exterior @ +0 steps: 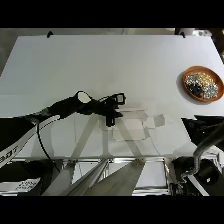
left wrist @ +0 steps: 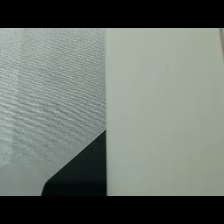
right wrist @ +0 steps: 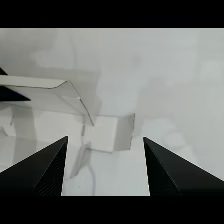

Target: Fold the box and place the chain.

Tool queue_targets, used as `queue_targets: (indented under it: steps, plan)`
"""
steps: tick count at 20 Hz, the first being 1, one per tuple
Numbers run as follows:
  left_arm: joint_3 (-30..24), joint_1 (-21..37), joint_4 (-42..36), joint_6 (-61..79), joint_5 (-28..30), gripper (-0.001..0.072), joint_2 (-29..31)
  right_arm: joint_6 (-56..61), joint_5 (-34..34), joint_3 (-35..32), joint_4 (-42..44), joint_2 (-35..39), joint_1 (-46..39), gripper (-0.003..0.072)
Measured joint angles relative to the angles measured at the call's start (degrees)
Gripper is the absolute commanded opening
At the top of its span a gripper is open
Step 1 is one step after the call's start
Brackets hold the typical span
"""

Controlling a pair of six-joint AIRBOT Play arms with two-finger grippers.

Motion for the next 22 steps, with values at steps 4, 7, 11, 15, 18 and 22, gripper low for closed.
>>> queue_targets:
  steps: [4, 7, 11, 15, 18, 22]
  plan:
    - [0.0, 0.0, -0.04, 0.0, 0.07, 0.0003, -0.28, -0.02, -0.37, 0.0, -0.02, 0.0, 0.0, 0.053]
    - [0.0, 0.0, 0.0, 0.02, -0.31, 0.0003, -0.35, -0.02, -0.46, 0.0, -0.04, 0.0, 0.0, 0.053]
    - [0.0, 0.0, 0.24, 0.07, -1.09, 0.0002, -0.2, -0.02, -0.55, 0.0, -0.57, 0.0, 0.0, 0.053]
    - [-0.11, -0.07, 0.87, 0.17, -1.53, 0.0003, 0.76, -0.04, -0.57, 0.0, -1.22, 0.0, 0.0, 0.053]
    - [-0.11, -0.07, 0.9, 0.17, -1.4, 0.001, 1.22, -0.04, -0.57, 0.0, -1.49, 0.0, 0.0, 0.053]
    - [-0.07, -0.07, 0.72, 0.17, -1.49, 0.0028, 1.44, -0.04, -0.57, 0.0, -1.57, 0.0, 0.0, 0.053]
